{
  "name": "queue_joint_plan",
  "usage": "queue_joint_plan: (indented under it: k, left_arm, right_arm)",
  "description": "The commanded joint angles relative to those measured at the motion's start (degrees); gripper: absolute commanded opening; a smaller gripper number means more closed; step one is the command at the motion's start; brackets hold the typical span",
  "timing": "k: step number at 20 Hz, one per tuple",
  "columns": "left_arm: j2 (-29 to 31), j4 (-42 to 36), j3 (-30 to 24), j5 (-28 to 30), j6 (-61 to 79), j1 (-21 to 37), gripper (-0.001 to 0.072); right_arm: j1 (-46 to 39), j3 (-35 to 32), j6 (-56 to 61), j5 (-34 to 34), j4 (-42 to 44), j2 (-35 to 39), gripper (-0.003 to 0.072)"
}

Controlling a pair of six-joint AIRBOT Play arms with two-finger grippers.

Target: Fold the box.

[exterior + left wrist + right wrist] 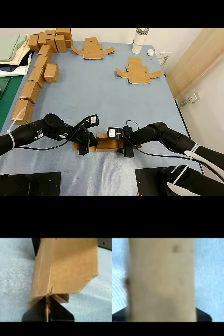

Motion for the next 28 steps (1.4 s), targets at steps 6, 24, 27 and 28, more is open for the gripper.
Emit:
queue_joint_plan:
  k: [6,24,27,28]
  left_arm:
    - [15.2,30.0,1.0,-8.1,-51.5,10.3,0.0015]
    - [17.4,22.5,-11.7,6.4,-84.6,3.6,0.0014]
    - [13.6,17.0,-11.7,11.4,-82.2,0.7,0.0014]
    - [13.1,15.8,-11.7,12.9,-81.4,0.0,0.0014]
  right_arm:
    - [0.0,0.0,0.0,0.0,0.0,0.0,0.0501]
    - [0.0,0.0,0.0,0.0,0.0,0.0,0.0501]
    - [0.0,0.0,0.0,0.0,0.0,0.0,0.0501]
    - [0.0,0.0,0.0,0.0,0.0,0.0,0.0501]
